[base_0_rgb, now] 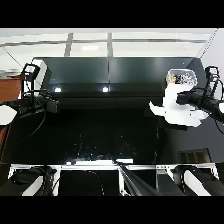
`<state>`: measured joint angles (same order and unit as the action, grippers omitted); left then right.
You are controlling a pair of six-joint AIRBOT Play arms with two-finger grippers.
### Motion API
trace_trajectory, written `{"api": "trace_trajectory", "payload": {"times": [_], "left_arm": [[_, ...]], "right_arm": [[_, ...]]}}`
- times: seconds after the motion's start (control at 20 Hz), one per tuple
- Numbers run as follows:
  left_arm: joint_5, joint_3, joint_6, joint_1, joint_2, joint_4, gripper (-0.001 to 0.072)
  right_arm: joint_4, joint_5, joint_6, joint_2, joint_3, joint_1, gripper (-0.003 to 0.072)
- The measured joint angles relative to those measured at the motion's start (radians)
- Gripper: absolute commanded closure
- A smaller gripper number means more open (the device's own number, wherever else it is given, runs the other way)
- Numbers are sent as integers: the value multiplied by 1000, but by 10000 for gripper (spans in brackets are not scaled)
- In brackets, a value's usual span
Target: Fold the box and place the chain.
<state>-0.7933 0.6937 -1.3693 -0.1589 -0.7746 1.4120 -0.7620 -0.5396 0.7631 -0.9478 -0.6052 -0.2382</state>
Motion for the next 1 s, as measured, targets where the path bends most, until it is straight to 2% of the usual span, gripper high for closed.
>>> {"api": "trace_trajectory", "payload": {"times": [0.75,0.9,0.95,1.0], "left_arm": [[1,0,0,0,-1,0,679],[11,0,0,0,-4,-3,679],[18,0,0,0,-8,-11,677],[23,0,0,0,-13,-20,639]], "right_arm": [[6,6,-1,0,0,2,669],[55,24,0,0,0,3,669],[78,44,0,0,1,3,668],[102,65,0,0,0,3,668]]}}
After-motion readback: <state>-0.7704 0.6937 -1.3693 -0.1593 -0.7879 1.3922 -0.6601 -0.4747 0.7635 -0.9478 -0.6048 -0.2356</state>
